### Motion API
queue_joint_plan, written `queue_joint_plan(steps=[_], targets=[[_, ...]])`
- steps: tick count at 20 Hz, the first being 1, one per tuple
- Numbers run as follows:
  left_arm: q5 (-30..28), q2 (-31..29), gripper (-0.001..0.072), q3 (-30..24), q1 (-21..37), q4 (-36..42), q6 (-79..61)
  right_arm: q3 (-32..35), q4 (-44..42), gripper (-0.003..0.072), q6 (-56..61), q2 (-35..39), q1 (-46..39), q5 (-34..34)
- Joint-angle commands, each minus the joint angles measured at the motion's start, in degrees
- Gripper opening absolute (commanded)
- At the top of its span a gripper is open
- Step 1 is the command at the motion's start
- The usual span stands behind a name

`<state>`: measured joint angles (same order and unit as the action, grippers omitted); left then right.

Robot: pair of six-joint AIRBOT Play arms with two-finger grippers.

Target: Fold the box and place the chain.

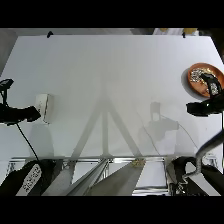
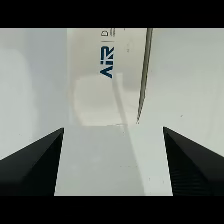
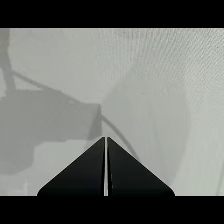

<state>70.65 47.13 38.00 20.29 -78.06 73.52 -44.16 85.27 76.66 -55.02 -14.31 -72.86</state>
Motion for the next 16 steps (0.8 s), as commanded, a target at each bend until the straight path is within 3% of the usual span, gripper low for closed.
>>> queue_joint_plan(steps=[1,7,16], targets=[[-0.70,-5.49,0.0692,-0.02,-0.04,0.00,0.00,-0.07,0.00,0.0016,0.02,-0.02,-0.04,0.00],[-0.81,-11.39,0.0692,-0.02,-0.04,0.02,0.00,-0.07,0.00,0.0016,0.00,-0.02,-0.04,-0.02],[-2.16,-12.07,0.0692,-0.02,-0.04,0.46,0.02,-0.07,0.00,0.0016,0.00,-0.02,-0.04,0.00]])
